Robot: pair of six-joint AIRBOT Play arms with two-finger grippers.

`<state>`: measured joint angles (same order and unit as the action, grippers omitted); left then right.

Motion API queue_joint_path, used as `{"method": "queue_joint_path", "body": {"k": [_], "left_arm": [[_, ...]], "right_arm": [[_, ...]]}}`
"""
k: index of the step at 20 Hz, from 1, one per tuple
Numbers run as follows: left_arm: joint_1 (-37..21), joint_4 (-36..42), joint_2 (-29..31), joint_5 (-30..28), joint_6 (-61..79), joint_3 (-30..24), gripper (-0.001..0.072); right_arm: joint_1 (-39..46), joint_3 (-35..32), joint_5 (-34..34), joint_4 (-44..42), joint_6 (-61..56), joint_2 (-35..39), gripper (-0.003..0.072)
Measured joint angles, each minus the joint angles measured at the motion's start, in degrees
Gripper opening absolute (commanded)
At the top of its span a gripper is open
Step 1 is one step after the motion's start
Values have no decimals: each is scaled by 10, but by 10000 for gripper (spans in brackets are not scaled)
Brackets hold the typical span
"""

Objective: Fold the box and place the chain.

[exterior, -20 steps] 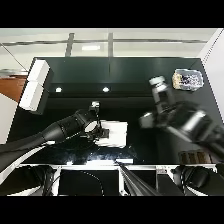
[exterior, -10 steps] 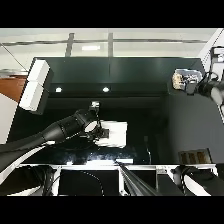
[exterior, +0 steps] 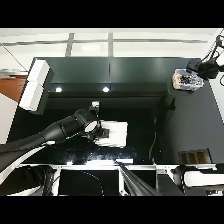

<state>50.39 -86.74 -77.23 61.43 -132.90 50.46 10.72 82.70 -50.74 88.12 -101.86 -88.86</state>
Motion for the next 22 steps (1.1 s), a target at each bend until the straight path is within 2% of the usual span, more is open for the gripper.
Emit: {"method": "queue_joint_path", "body": {"k": [3,7,11,16,22], "left_arm": [[0,0,0,-4,0,0,32],[0,0,0,-6,0,0,32],[0,0,0,-8,0,0,32],[0,0,0,-9,0,0,32],[0,0,0,-10,0,0,32]], "right_arm": [[4,26,31,-31,-1,-27,707],[24,47,44,-9,-63,-56,702],[54,96,1,19,-142,-93,699],[66,167,-65,22,-182,-147,698],[69,191,-92,21,-200,-191,697]]}}
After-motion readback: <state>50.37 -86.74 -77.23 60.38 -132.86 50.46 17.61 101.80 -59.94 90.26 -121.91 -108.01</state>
